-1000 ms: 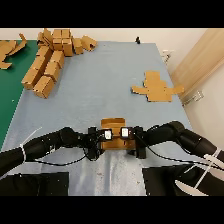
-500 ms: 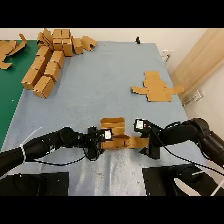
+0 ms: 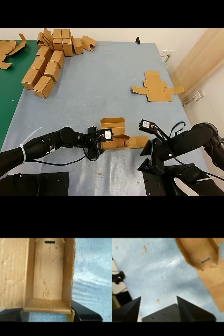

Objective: Fold the box.

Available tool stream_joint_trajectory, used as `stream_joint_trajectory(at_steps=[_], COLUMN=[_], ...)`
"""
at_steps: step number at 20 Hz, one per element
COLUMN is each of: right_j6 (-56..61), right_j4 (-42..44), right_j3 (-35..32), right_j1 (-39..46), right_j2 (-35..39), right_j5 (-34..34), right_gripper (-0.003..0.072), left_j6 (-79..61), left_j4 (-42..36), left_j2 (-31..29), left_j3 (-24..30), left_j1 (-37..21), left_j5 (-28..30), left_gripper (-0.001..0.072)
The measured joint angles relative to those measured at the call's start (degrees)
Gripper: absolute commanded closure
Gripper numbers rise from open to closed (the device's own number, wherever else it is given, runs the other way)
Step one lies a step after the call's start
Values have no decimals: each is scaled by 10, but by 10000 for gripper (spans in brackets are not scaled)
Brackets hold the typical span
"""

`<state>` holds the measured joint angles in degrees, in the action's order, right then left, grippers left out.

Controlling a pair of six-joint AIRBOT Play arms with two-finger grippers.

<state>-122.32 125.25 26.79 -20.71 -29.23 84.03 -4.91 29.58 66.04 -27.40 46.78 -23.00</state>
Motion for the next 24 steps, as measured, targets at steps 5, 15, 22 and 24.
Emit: stream_joint_trajectory(at_steps=[5, 15, 22, 24], right_j6=[138, 195, 199, 199], right_j4=[12, 17, 16, 17], right_j3=[0, 0, 0, 0], right_j1=[0, 0, 0, 0], right_j2=[3, 3, 3, 3], right_j5=[3, -40, -57, -61], right_gripper=[-34, -34, -34, -34], left_j6=[0, 119, 148, 150], left_j4=[2, 106, 149, 153], left_j2=[-9, -38, -40, -40], left_j3=[-2, -4, -5, -5], left_j1=[0, -38, -71, -74], left_j5=[-1, -73, -111, -109], left_gripper=[179, 179, 179, 179])
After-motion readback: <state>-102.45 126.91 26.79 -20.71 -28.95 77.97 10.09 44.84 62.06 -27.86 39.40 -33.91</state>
